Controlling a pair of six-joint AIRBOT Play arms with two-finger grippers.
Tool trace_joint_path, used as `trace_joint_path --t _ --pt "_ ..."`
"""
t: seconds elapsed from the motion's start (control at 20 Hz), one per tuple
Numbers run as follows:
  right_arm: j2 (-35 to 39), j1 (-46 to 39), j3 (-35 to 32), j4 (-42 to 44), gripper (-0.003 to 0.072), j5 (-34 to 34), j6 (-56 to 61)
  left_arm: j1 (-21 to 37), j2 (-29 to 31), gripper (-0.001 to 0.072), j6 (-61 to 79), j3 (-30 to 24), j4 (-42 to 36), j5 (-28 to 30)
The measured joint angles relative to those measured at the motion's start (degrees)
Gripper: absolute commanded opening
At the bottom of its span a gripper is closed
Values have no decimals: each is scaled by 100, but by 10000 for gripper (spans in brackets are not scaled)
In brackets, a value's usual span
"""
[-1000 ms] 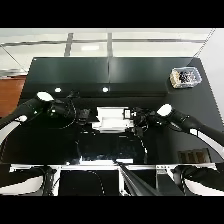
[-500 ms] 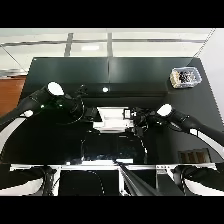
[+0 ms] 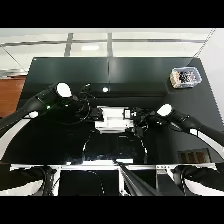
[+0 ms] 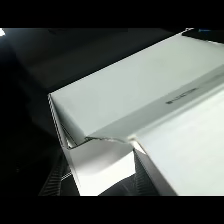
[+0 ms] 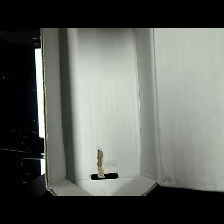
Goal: Fold the box and place the chain.
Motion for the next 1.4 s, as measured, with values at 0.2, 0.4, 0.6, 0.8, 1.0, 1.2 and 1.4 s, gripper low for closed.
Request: trace_joint_path --t 0.2,0.4,0.6,0.8,1.0,1.2,1.4 --pt "0 0 0 0 400 2 0 -48 0 493 -234 4 155 81" --pt "0 -2 0 0 400 0 0 -221 0 492 -551 7 551 251" --pt "0 -2 0 0 400 0 -2 -450 0 493 -866 9 942 380" --pt "0 -2 0 0 400 0 -4 -737 0 492 -1202 9 1484 422" --pt "0 0 0 0 400 0 -4 -1088 -2 492 -1746 39 2079 496" --pt "0 0 0 0 400 0 -2 -1513 -9 492 -2371 188 2723 527" --pt "0 -2 0 0 400 0 -2 -1735 -31 492 -3215 258 3272 452"
